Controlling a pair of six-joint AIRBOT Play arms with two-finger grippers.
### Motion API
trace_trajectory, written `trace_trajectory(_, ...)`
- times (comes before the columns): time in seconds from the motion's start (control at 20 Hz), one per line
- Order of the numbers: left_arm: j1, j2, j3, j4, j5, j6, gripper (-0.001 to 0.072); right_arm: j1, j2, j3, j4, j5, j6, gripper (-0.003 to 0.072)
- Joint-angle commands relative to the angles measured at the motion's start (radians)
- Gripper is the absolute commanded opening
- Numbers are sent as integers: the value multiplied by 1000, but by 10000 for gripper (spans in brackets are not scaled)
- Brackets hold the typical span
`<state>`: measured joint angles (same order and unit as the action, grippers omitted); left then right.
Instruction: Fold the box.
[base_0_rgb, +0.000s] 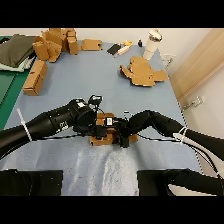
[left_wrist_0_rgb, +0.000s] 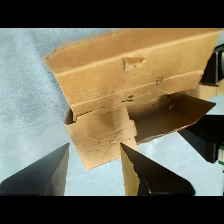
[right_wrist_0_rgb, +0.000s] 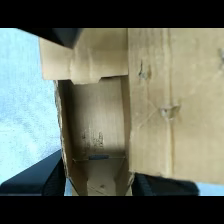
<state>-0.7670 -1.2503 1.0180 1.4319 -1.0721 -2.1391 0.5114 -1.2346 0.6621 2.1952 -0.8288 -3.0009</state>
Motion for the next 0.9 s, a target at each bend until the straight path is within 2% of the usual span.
trace_trajectory(0.0, 21, 1, 2, -15, -5, 57, 470, 0, 0, 0, 0, 0, 0, 421)
trace_trajectory(0.2, 21, -3, -18, -43, -22, 94, 471, 0, 0, 0, 0, 0, 0, 421)
trace_trajectory(0.4, 22, -12, -48, -78, 18, 115, 471, 0, 0, 0, 0, 0, 0, 421)
trace_trajectory(0.7, 17, -98, -47, -60, 48, 28, 470, 0, 0, 0, 0, 0, 0, 421)
trace_trajectory(0.85, 8, -100, -43, -55, 74, 9, 470, 0, 0, 0, 0, 0, 0, 421)
